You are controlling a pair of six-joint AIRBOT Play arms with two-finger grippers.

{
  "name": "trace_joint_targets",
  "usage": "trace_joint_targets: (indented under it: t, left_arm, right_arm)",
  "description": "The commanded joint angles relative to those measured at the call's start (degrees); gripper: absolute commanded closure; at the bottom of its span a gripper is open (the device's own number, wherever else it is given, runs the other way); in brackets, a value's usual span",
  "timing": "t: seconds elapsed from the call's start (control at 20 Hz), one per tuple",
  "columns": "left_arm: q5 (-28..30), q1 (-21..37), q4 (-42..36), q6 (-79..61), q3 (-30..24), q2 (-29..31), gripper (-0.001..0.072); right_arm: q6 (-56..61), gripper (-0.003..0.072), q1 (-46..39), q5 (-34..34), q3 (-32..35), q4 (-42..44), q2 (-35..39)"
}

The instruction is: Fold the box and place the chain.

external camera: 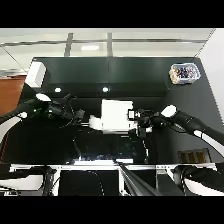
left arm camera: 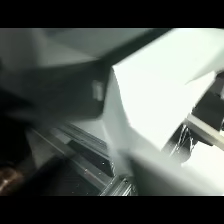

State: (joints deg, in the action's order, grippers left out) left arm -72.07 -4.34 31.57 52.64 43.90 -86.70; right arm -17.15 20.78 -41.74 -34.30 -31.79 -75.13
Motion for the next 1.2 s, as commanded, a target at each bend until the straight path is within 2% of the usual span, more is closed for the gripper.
trace_joint_targets:
  t: [0.0,0.1,0.35,0.4,0.45,0.6,0.65,0.9,1.15]
  left_arm:
    - [-3.0,-0.7,-1.0,-1.9,2.9,-0.1,-0.0006]
    - [-3.6,-1.8,-1.0,-1.1,4.2,-0.1,-0.0006]
    - [-1.5,-8.7,-0.1,3.3,7.0,-0.1,0.0012]
    - [-1.8,-9.7,0.0,3.3,7.6,-0.1,0.0049]
    - [-2.1,-10.6,-0.1,3.3,8.1,-0.1,0.0148]
    - [-2.4,-11.8,-0.1,5.7,9.0,-0.1,0.0177]
    - [-2.5,-11.9,-0.1,6.3,9.3,-0.1,0.0223]
    - [-1.0,-13.0,5.0,14.0,11.5,0.0,0.0224]
    - [3.2,-17.1,10.7,22.1,13.5,0.0,0.0224]
  right_arm:
    - [0.0,0.0488,0.0,0.0,0.0,0.0,0.0]
    - [0.0,0.0488,0.0,0.0,0.0,0.0,0.0]
    - [0.0,0.0488,0.0,0.0,0.0,0.0,0.0]
    - [0.0,0.0488,0.0,0.0,0.0,0.0,0.0]
    - [0.0,0.0488,0.0,0.0,0.0,0.0,0.0]
    - [0.0,0.0488,0.0,0.0,0.0,0.0,0.0]
    - [0.0,0.0488,0.0,0.0,0.0,0.0,0.0]
    - [0.0,0.0488,0.0,0.0,0.0,0.0,0.0]
    - [0.0,0.0488,0.0,0.0,0.0,0.0,0.0]
